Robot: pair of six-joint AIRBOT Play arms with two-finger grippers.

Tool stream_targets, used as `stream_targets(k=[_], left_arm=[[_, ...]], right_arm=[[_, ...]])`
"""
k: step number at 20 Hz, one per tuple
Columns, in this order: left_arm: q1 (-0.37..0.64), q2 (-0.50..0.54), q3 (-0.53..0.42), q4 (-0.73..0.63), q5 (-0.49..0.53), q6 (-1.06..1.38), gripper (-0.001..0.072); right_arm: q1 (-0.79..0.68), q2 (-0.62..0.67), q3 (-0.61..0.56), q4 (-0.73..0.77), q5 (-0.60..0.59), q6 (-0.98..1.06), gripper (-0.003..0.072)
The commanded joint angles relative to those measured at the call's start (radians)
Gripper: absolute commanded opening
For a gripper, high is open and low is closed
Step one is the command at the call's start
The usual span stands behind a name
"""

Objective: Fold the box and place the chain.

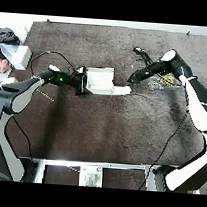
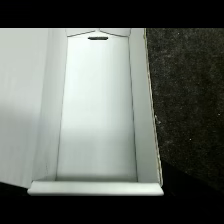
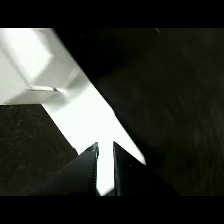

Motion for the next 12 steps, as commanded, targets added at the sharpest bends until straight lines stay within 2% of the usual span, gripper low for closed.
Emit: stream_targets(k=[1,5,9,12], left_arm=[[0.000,0.000,0.000,0.000,0.000,0.000,0.0366],[0.000,0.000,0.000,0.000,0.000,0.000,0.0366],[0.000,0.000,0.000,0.000,0.000,0.000,0.0366],[0.000,0.000,0.000,0.000,0.000,0.000,0.0365]], right_arm=[[-0.055,-0.002,-0.013,-0.010,0.050,0.236,-0.0004],[-0.072,-0.003,-0.094,0.018,0.031,0.285,-0.0022],[-0.072,-0.003,-0.207,0.033,-0.096,0.288,-0.0022],[-0.072,-0.003,-0.269,0.144,-0.135,0.233,-0.0022]])
